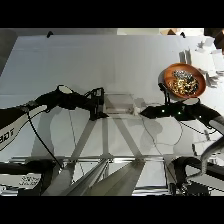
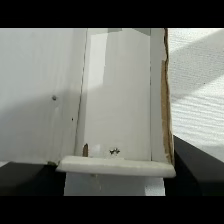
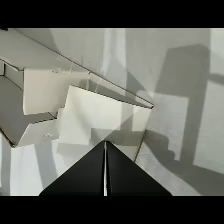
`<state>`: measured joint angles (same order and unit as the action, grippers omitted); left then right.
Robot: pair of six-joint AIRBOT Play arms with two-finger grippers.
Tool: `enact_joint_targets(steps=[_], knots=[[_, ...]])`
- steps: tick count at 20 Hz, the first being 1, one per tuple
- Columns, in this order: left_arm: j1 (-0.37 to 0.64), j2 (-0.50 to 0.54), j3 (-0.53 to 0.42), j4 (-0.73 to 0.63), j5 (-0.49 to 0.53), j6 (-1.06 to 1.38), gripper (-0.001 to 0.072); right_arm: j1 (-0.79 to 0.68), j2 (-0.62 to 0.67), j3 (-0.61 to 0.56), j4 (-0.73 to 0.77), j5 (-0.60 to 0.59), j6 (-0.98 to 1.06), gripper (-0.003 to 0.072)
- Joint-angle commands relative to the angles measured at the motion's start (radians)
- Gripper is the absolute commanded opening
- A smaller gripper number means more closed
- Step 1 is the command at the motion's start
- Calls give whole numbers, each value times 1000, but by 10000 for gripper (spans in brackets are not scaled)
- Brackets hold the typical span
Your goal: Fold the box and place the chain.
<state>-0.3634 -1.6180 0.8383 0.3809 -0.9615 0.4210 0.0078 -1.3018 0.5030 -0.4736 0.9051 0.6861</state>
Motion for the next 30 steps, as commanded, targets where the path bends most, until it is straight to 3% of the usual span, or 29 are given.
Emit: enact_joint_targets(steps=[1, 4, 8, 12, 21, 23, 25, 27, 28, 30], knots=[[0, 0, 0, 0, 0, 0, 277, -47, 27, 0, -46, -3, -3, 4], [0, 0, 0, 0, 0, 0, 277, -73, 38, -2, -134, -5, 35, 4], [0, 0, 0, 0, 0, 0, 277, -34, 29, -15, -125, -35, 39, 4], [0, 0, 0, 0, 0, 0, 277, 37, 12, -15, -34, -31, 30, 4], [0, 0, 0, 0, 0, 0, 277, 43, 130, -15, 117, 79, 22, 16], [0, 0, 0, 0, 0, 0, 277, 61, 130, -15, 147, 85, 22, 119], [0, 0, 0, 0, 0, 0, 277, 94, 130, -15, 142, 68, 22, 130], [0, 0, 0, 0, 0, 0, 277, 116, 130, -15, 141, 40, 18, 279], [0, 0, 0, 0, 0, 0, 277, 118, 130, -15, 142, 30, 11, 317], [0, 0, 0, 0, 0, 0, 277, 118, 130, -15, 136, 19, 11, 333]])
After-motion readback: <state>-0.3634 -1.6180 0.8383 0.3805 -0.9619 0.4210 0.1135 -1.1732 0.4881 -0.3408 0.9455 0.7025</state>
